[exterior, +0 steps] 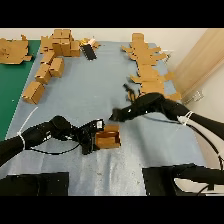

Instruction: Fold the box.

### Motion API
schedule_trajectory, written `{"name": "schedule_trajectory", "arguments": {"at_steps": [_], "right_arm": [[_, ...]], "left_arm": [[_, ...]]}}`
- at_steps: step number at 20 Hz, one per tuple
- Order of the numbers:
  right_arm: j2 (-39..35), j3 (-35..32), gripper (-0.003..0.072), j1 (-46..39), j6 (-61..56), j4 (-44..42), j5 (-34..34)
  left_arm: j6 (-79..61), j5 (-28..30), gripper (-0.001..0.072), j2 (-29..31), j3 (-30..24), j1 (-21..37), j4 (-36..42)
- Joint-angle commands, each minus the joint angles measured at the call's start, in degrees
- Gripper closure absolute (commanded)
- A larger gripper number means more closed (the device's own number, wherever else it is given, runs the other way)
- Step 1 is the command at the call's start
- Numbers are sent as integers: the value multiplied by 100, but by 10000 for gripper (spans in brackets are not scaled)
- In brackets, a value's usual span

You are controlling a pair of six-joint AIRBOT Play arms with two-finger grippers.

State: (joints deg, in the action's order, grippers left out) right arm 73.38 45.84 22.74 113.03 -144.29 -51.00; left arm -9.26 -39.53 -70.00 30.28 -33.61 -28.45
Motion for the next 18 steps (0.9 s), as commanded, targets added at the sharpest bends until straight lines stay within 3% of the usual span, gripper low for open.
{"name": "schedule_trajectory", "arguments": {"at_steps": [1,7,12,18], "right_arm": [[-269,-463,684,247,1172,-275,162],[-1067,-1270,683,573,2079,-203,452],[-2039,-1596,682,881,2420,-68,1104],[-2264,-1591,680,881,2490,260,728]], "left_arm": [[9,9,282,-2,0,2,13],[9,4,282,-2,0,2,13],[9,7,282,-2,0,2,13],[9,7,282,-2,0,2,13]]}}
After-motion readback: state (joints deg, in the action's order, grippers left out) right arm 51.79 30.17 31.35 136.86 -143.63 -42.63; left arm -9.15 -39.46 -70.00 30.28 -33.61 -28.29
